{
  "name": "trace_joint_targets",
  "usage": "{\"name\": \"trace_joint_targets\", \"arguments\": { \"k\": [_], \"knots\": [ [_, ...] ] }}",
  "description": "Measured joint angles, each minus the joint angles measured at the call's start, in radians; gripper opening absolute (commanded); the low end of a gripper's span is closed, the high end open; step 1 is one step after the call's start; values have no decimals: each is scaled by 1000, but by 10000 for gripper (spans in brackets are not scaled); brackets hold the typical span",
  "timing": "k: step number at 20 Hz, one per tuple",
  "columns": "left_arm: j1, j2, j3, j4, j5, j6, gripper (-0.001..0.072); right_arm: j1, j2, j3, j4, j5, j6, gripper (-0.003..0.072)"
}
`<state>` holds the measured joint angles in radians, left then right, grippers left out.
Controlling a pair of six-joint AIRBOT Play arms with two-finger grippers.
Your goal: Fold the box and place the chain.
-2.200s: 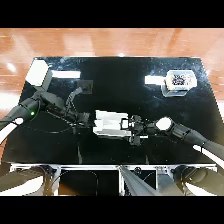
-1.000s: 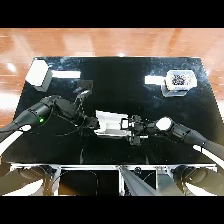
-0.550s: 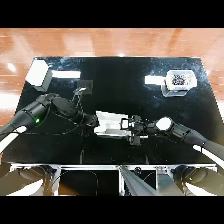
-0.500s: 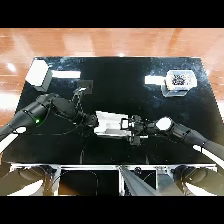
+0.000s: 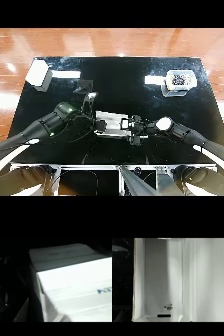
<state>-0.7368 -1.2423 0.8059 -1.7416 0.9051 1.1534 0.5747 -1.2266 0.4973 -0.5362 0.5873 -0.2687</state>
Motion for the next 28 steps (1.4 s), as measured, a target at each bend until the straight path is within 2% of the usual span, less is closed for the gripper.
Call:
{"name": "trace_joint_targets", "arguments": {
  "k": [2, 12, 15, 28],
  "knots": [
    [-19, -27, 15, 34, 5, -48, 422, 0, 0, 0, 0, 0, 0, 491],
    [-49, -88, 95, 95, 77, -186, 405, 0, 0, 0, 0, 0, 0, 491],
    [-49, -91, 100, 126, 94, -221, 357, 0, 0, 0, 0, 0, 0, 490],
    [-71, -167, 173, 188, 181, -263, 355, 0, 0, 0, 0, 0, 0, 491]
  ]
}}
